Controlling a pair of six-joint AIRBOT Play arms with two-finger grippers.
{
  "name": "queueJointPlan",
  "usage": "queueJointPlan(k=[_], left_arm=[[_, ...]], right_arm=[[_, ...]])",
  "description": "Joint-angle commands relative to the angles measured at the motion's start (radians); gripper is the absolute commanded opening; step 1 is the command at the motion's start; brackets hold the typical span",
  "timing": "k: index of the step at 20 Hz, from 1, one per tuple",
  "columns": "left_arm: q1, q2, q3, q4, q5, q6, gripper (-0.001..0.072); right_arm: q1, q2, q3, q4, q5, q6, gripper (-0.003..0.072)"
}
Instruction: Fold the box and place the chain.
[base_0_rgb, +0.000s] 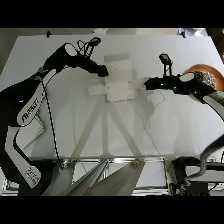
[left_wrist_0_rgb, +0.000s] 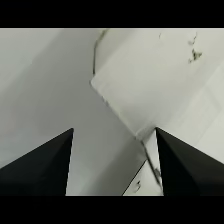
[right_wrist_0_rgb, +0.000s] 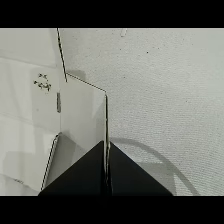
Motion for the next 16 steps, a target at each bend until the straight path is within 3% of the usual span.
queueJointPlan(k=[1,8,10,12,14,16], left_arm=[[-0.002,-0.028,0.010,-0.122,0.045,0.022,0.0574],[-0.013,-0.028,0.012,-0.130,-0.032,0.063,0.0556],[-0.028,-0.028,0.012,-0.131,-0.058,0.132,0.0491],[-0.046,-0.028,0.012,-0.131,-0.080,0.230,0.0486],[-0.060,-0.028,0.012,-0.131,-0.091,0.309,0.0401],[-0.069,-0.028,0.012,-0.130,-0.090,0.341,0.0181]], right_arm=[[0.001,0.001,0.000,0.000,0.000,0.000,0.0008],[0.001,0.001,0.000,0.000,0.000,0.000,0.0008],[0.001,0.001,0.000,0.000,0.000,0.000,0.0008],[0.001,0.001,0.000,0.000,0.000,0.000,0.0008],[0.001,0.001,0.000,0.000,0.000,0.000,0.0008],[0.001,0.001,0.000,0.000,0.000,0.000,0.0008]])
